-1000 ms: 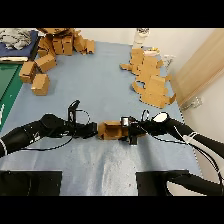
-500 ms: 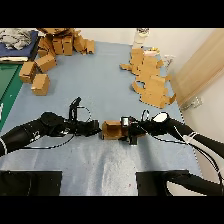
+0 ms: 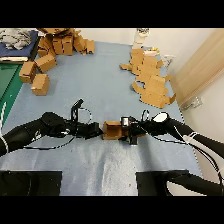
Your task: Fold the box.
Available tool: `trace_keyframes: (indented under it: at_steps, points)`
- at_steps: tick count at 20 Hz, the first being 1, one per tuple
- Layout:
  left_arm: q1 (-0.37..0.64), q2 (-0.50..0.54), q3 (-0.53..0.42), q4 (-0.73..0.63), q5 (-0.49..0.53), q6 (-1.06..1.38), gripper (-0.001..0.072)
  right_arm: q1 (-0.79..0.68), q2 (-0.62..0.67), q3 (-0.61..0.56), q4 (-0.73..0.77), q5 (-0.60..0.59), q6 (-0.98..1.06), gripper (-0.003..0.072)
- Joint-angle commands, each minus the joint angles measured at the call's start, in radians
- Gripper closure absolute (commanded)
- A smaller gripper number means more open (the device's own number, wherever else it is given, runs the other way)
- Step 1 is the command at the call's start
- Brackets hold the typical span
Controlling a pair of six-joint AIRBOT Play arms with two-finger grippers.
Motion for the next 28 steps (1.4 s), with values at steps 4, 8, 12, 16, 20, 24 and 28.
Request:
trace_keyframes:
  at_steps: [4, 8, 12, 16, 20, 24, 28]
  points:
    - [0.086, 0.003, 0.0, 0.002, -0.104, 0.026, 0.0516, 0.0, 0.001, 0.0, 0.0, -0.002, 0.0, 0.0218]
    - [0.124, 0.003, 0.0, 0.002, -0.102, 0.044, 0.0026, 0.0, 0.006, 0.0, 0.001, -0.006, 0.024, 0.0087]
    - [0.122, -0.01, 0.0, -0.005, -0.089, 0.044, 0.0027, 0.0, 0.007, 0.0, 0.001, -0.01, 0.027, 0.0076]
    - [0.122, -0.027, 0.001, -0.063, -0.09, 0.06, 0.0027, 0.0, 0.007, 0.0, 0.001, -0.01, 0.028, 0.0077]
    - [0.057, -0.028, 0.0, -0.146, -0.051, 0.151, 0.0028, 0.0, 0.007, 0.0, 0.001, -0.013, 0.028, 0.0077]
    - [-0.011, -0.029, 0.0, -0.148, 0.036, 0.151, 0.0028, 0.0, 0.007, 0.0, 0.001, -0.014, 0.028, 0.0076]
    - [-0.045, -0.054, 0.001, -0.15, 0.065, 0.147, 0.0031, 0.0, 0.007, 0.0, 0.001, -0.018, 0.028, 0.0076]
